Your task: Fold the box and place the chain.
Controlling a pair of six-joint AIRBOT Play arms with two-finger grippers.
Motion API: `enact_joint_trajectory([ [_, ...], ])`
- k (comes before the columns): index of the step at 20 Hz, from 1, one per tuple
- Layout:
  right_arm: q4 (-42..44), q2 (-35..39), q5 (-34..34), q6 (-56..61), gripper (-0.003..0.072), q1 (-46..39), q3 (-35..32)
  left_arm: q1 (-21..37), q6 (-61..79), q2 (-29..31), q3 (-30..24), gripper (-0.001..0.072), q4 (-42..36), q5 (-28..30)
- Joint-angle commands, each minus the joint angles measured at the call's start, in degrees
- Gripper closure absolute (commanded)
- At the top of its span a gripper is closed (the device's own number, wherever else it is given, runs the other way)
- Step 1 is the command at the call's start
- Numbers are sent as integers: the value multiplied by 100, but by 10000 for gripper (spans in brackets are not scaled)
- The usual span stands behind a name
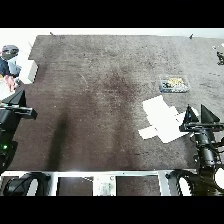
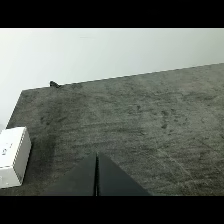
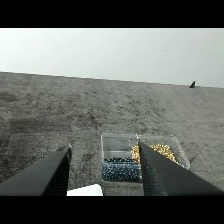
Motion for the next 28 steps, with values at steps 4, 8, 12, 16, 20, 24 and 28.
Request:
enact_joint_trajectory([
  [4, 4, 4, 24, 7, 204, 4, 0, 2, 2, -2, -2, 697, 2, 4],
  [8, 2, -4, 61, 4, 204, 4, 382, 2, 2, -2, -2, 697, 2, 4],
  [12, 4, -789, -153, 7, 204, 2, 1049, 2, 2, -2, -2, 697, 2, 0],
  [16, 11, -2675, -234, 212, 204, -63, 1969, 2, 2, -2, -2, 697, 2, 2],
  [20, -4, -4953, 1353, 634, 202, -1014, 3171, 2, 2, -2, -2, 697, 2, 0],
  [24, -1725, -6865, 4492, 2494, 202, -2656, 4621, 2, 2, -2, -2, 697, 2, 0],
  [28, -4319, -8196, 6308, 4083, 203, -3713, 6443, 2, 2, -2, -2, 697, 2, 2],
])
